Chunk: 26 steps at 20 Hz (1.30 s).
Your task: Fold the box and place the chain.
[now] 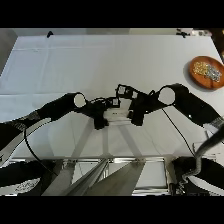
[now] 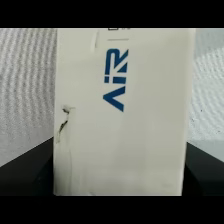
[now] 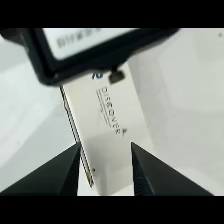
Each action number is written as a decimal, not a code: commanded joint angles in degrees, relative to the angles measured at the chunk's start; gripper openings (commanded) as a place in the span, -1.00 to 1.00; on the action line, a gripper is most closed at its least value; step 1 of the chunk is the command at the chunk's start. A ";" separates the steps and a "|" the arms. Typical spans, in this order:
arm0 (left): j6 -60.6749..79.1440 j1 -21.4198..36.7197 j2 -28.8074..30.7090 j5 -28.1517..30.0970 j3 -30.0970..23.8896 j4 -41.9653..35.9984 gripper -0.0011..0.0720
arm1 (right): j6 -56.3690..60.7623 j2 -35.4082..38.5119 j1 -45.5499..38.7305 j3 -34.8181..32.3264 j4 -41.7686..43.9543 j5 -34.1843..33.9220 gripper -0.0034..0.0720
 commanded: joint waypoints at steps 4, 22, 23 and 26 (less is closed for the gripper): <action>0.13 0.04 0.04 0.17 0.04 0.11 -0.02 | -0.85 1.44 2.99 -1.75 11.98 -6.19 -0.88; 0.13 0.04 0.04 0.17 0.04 0.13 -0.02 | -1.22 1.44 14.27 -19.89 10.29 -33.51 -0.88; 0.13 0.04 0.04 0.15 0.04 0.11 -0.02 | -1.09 1.44 14.38 -20.46 10.29 -34.34 -0.88; 0.13 0.04 0.04 0.17 0.04 0.11 -0.02 | -1.07 1.44 14.38 -20.65 10.25 -35.54 -0.88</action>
